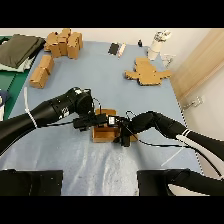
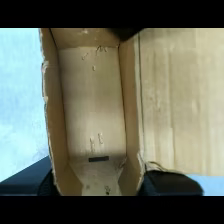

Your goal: Fold the box.

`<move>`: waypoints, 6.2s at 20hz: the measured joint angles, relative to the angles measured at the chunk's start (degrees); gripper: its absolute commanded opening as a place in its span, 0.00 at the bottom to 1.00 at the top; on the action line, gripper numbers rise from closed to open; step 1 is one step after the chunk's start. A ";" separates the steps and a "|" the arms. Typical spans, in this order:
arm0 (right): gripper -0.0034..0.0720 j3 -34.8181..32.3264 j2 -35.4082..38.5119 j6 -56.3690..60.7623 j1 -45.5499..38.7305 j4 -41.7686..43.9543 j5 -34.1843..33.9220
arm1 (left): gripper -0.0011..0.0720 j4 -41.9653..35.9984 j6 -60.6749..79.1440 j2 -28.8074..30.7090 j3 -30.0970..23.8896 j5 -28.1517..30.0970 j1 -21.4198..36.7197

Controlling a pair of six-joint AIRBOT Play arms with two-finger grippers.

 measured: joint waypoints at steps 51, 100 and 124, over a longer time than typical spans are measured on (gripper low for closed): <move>0.74 -0.02 -0.04 0.00 -0.02 0.26 -0.20 | 0.98 -50.64 154.24 4.74 -32.63 24.37 15.56; 1.00 0.07 -0.02 0.04 -0.02 0.46 -0.22 | 0.76 -57.18 158.79 3.69 -32.17 28.55 11.82; 0.99 1.99 12.61 79.36 -2.64 -2.56 -22.75 | 0.76 -56.98 158.79 3.69 -32.17 28.26 11.82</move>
